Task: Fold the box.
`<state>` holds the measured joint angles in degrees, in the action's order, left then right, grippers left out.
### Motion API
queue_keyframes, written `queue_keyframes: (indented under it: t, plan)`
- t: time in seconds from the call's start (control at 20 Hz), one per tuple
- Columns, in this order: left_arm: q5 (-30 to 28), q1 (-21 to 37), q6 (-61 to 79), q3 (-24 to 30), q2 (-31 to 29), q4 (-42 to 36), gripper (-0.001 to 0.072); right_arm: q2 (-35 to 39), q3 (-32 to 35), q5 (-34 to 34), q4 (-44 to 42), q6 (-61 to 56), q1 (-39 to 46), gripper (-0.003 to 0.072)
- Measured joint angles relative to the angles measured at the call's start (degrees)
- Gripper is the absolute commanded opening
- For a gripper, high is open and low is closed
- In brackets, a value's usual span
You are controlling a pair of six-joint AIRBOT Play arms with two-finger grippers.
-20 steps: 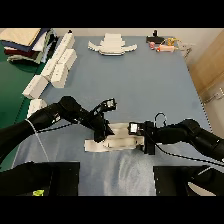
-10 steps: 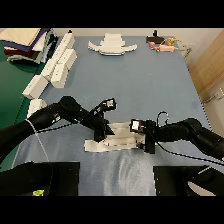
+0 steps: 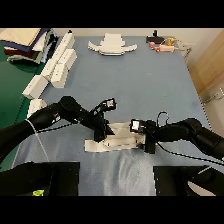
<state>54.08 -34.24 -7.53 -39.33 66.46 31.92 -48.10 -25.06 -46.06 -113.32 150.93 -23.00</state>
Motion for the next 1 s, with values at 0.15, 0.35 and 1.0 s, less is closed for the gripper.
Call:
queue_keyframes:
  t: [0.15,0.35,1.0]
  plan:
    - [0.04,0.0,0.0,0.0,0.0,0.0,0.0014,0.0,-0.02,-1.29,-0.2,2.01,0.11,0.072]
    - [0.04,0.0,0.0,0.0,0.02,0.0,0.0014,-0.04,-0.02,-4.5,-3.08,9.2,2.19,0.072]
    - [0.0,0.0,0.02,0.0,0.02,0.0,0.0014,-4.42,-0.02,-5.29,-12.66,20.11,6.01,0.0718]
